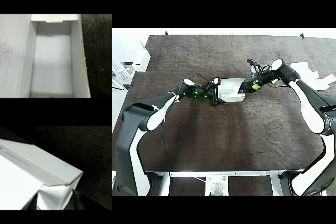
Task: Fold the box and place the chain.
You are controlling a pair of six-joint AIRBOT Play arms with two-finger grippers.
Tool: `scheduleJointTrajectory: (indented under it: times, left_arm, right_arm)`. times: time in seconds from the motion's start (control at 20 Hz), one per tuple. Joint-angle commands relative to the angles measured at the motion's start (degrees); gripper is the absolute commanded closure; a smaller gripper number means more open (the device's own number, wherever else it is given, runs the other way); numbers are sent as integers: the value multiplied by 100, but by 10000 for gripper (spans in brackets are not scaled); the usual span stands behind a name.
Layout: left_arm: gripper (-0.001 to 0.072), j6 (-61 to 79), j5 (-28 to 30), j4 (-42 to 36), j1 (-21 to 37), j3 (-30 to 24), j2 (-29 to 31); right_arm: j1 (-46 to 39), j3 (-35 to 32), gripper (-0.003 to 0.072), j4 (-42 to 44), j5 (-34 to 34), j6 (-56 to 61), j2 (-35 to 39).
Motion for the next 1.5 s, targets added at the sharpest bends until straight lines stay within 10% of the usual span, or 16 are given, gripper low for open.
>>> scheduleJointTrajectory:
  times: [0.0,0.75,1.45]
  left_arm:
    - [382,2,0,0,0,0,-2]
    - [382,0,-4,0,0,-2,-2]
    - [382,0,-4,0,0,-2,-2]
  right_arm:
    - [249,114,186,-535,-155,608,0]
    - [977,389,299,-2837,-256,3102,-2]
    - [1191,389,312,-3292,-275,3969,-24]
